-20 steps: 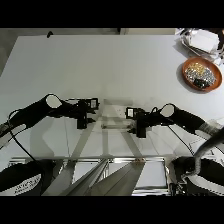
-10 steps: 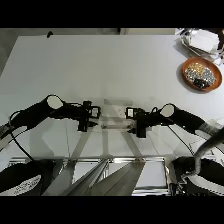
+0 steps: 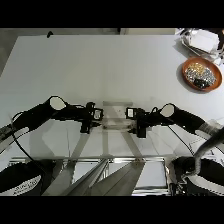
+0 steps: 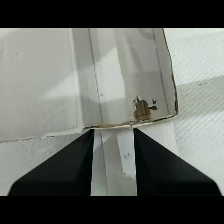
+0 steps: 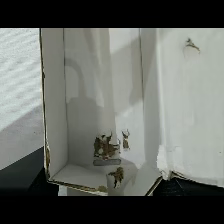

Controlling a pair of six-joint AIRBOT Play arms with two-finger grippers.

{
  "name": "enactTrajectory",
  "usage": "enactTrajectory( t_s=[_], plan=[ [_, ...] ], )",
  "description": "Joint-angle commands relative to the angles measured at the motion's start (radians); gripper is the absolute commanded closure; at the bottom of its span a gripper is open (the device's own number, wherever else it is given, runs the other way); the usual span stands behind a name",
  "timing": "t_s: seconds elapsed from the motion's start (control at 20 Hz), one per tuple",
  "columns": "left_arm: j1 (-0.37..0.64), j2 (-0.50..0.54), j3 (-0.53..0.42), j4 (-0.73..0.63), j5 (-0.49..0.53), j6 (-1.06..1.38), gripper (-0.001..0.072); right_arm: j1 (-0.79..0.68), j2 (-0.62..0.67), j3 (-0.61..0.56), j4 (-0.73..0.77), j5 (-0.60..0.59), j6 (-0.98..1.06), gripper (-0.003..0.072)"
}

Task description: Fold the box and place the chain.

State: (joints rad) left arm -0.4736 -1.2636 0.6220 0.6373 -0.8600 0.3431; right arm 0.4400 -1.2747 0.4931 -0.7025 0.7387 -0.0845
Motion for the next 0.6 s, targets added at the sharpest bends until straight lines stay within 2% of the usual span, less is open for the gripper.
enactTrajectory(
  t_s=[0.0, 0.25, 0.35, 0.4, 0.55],
  plan=[
    [-0.005, -0.001, 0.0, -0.024, 0.006, -0.014, 0.0456, 0.001, -0.001, 0.0, 0.002, -0.001, 0.002, 0.0366],
    [-0.039, -0.034, 0.0, -0.051, 0.01, -0.014, 0.0471, 0.001, -0.001, 0.0, 0.002, -0.001, 0.002, 0.0366],
    [-0.045, -0.042, 0.0, -0.09, 0.011, -0.014, 0.0631, 0.001, -0.001, 0.0, 0.002, -0.001, 0.002, 0.0366],
    [-0.045, -0.043, 0.0, -0.114, 0.012, -0.014, 0.0672, 0.001, -0.001, 0.0, 0.002, -0.001, 0.002, 0.0366],
    [-0.045, -0.043, 0.0, -0.155, 0.024, -0.011, 0.0676, 0.001, -0.001, 0.0, 0.002, -0.001, 0.002, 0.0366]
  ],
)
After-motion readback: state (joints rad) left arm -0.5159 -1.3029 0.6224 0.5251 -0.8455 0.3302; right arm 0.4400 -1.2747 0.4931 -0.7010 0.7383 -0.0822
